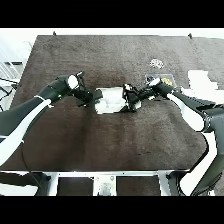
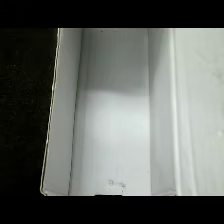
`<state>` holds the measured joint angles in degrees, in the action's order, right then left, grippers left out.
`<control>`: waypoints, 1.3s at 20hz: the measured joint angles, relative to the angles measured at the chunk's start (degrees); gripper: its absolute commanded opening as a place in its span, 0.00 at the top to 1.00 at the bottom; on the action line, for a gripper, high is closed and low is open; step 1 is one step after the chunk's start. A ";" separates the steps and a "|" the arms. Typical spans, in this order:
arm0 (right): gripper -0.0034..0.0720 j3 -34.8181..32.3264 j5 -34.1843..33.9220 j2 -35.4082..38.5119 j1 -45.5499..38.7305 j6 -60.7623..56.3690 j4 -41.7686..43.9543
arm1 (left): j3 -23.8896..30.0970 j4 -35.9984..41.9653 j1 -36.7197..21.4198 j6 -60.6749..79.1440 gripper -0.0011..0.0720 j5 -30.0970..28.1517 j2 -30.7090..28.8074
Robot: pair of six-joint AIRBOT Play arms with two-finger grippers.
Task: Fold the box and place the chain.
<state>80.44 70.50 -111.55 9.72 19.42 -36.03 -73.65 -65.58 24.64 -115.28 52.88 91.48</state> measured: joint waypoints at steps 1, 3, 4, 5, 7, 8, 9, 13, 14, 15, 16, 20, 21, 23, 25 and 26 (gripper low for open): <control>0.20 0.00 0.00 0.00 0.00 0.02 -0.02 | -0.63 -0.17 0.02 -0.24 0.55 0.92 0.42; 0.20 0.00 0.00 0.00 0.00 0.02 0.00 | -2.16 -0.94 0.07 -0.66 0.55 2.86 1.29; 0.20 0.00 0.00 0.00 0.00 0.02 0.00 | -2.86 -1.25 0.07 -0.85 0.55 3.78 1.68; 0.20 0.00 0.00 0.00 0.00 0.02 0.00 | -3.43 -1.51 0.07 -1.03 0.55 4.50 2.05; 0.20 0.00 0.00 0.00 0.00 0.02 0.00 | -4.35 -1.92 0.07 -1.16 0.55 5.86 2.73; 0.20 0.00 0.02 0.00 0.00 0.02 0.00 | -4.68 -2.10 0.20 -1.22 0.55 6.27 3.02; 0.20 0.00 0.02 0.00 0.00 0.02 -0.02 | -5.05 -2.38 0.39 -1.25 0.55 6.64 3.39; 0.20 0.00 0.00 0.00 0.00 -0.04 0.02 | -6.95 -4.20 1.31 -1.84 0.55 8.31 4.61; 0.20 0.00 0.00 0.00 0.00 -0.04 0.02 | -7.23 -4.61 1.38 -2.08 0.55 8.52 4.85; 0.20 0.00 0.00 0.00 0.00 -0.04 0.02 | -7.58 -4.76 1.44 -2.29 0.55 8.50 4.90; 0.20 0.00 0.00 0.00 0.00 -0.04 0.02 | -7.93 -5.03 1.62 -2.45 0.55 8.57 5.20; 0.20 0.00 0.00 0.00 0.00 -0.04 0.02 | -11.45 -7.13 2.71 -4.02 0.55 11.80 8.07; 0.20 0.00 0.00 0.00 0.00 -0.04 0.02 | -12.72 -7.96 2.91 -4.63 0.55 13.14 8.81; 0.20 0.00 0.00 0.00 0.00 -0.04 0.02 | -15.23 -9.33 3.43 -5.66 0.55 15.06 10.29; 0.20 0.00 0.00 0.00 0.00 -0.02 0.00 | -17.25 -10.71 3.89 -6.82 0.55 17.29 11.41; 0.20 0.00 0.00 0.00 0.00 -0.02 0.02 | -18.12 -11.30 4.09 -7.37 0.56 17.88 12.00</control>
